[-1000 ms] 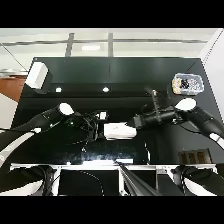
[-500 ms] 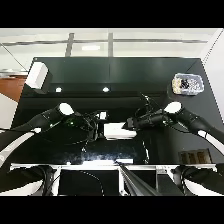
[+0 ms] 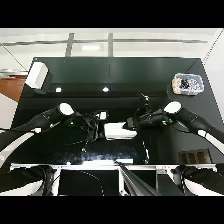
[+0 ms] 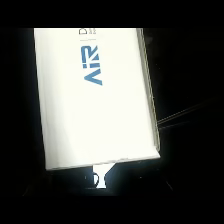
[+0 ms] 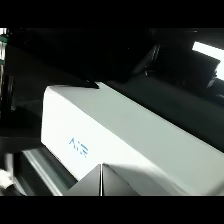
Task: Fold the box and place the chain.
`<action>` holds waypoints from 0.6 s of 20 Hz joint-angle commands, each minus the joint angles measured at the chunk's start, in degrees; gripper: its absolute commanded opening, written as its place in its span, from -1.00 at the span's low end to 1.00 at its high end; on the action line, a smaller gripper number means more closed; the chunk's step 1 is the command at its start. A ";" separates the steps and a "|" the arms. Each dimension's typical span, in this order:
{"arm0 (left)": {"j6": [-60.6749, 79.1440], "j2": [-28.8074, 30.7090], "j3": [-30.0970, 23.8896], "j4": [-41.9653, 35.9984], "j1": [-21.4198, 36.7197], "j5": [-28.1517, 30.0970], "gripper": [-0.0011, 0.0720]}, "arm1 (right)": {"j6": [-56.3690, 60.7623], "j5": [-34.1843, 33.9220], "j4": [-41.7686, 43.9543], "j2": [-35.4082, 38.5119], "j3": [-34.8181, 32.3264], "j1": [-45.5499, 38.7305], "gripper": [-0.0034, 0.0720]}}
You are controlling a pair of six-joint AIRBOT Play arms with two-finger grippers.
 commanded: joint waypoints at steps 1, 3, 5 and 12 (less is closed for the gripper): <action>0.15 0.04 0.07 0.22 0.00 -0.26 0.55 | -0.72 6.38 1.01 5.31 1.66 -4.02 -0.83; -0.68 0.28 0.09 0.28 0.02 -0.28 0.99 | -0.72 8.09 0.68 9.35 2.54 -7.87 -0.83; -3.19 1.42 0.09 1.29 0.31 -0.57 0.99 | -0.72 9.33 0.57 12.39 2.80 -12.24 -0.83; -27.56 14.62 0.11 13.68 5.07 -5.70 1.00 | -0.79 10.12 -1.18 13.66 2.78 -20.81 -0.84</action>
